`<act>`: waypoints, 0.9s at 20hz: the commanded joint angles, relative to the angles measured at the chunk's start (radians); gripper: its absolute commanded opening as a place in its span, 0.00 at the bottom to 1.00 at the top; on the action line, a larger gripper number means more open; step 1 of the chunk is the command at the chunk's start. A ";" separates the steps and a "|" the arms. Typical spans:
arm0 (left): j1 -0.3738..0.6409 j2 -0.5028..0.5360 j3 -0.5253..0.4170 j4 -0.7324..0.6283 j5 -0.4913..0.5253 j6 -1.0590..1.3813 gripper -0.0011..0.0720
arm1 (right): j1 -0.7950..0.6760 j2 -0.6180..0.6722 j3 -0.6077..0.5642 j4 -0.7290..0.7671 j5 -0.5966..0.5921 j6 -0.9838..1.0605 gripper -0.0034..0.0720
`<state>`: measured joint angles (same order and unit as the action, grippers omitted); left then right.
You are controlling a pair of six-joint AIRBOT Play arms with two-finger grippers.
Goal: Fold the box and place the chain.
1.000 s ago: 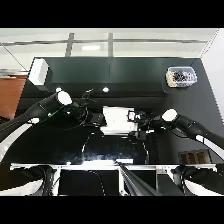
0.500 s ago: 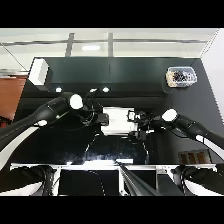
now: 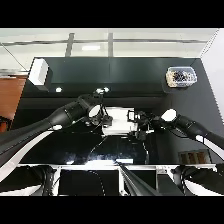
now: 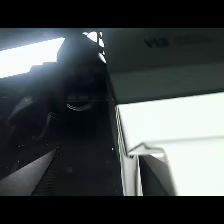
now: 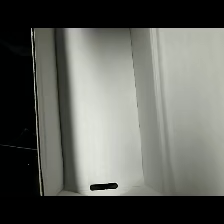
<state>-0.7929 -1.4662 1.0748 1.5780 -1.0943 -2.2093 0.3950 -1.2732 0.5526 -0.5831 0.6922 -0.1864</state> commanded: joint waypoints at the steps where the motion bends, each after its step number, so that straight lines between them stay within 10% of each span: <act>1: -0.024 -0.039 0.039 0.010 -0.018 -0.051 0.73 | 0.000 0.001 0.000 -0.001 0.002 -0.002 0.29; 9: -0.032 -0.106 0.059 -0.092 0.001 -0.073 0.68 | 0.000 0.001 0.000 -0.001 0.002 -0.002 0.29; 11: -0.032 -0.107 0.059 -0.094 -0.001 -0.072 0.49 | 0.000 0.001 0.000 -0.001 0.002 -0.002 0.29; 18: -0.030 -0.107 0.059 -0.092 0.001 -0.073 0.35 | 0.000 0.001 0.000 -0.001 0.002 -0.002 0.29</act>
<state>-0.8238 -1.5715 1.1339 1.4891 -1.0962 -2.2833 0.3950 -1.2732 0.5526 -0.5846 0.6945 -0.1883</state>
